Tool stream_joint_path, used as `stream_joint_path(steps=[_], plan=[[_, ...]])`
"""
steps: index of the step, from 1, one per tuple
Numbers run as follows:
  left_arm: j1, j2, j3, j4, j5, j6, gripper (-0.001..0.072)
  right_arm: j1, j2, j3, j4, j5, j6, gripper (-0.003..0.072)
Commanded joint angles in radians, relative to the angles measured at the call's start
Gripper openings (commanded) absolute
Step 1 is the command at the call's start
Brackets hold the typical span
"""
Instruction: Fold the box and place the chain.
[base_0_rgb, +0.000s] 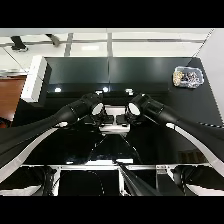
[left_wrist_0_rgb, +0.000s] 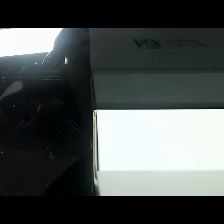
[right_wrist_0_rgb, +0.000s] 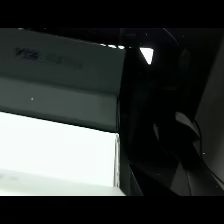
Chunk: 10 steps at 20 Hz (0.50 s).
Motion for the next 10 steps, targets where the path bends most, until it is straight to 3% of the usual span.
stream_joint_path(steps=[1, 5, 7, 8, 10], plan=[[0.000, 0.001, 0.000, 0.000, 0.000, 0.000, 0.0030, 0.021, -0.030, 0.008, -0.036, 0.008, 0.078, 0.0339], [0.000, 0.001, 0.000, 0.000, 0.000, 0.000, 0.0030, 0.021, -0.032, 0.008, -0.029, 0.008, 0.079, 0.0235], [0.000, 0.001, 0.000, 0.000, 0.000, 0.000, 0.0030, 0.021, -0.032, 0.008, -0.029, 0.007, 0.083, 0.0129], [0.000, 0.001, 0.000, 0.000, 0.000, 0.000, 0.0030, 0.021, -0.032, 0.009, -0.029, 0.006, 0.082, 0.0013], [0.000, 0.001, 0.000, 0.000, 0.000, 0.000, 0.0030, 0.021, -0.032, 0.010, -0.025, 0.000, 0.083, 0.0012]])
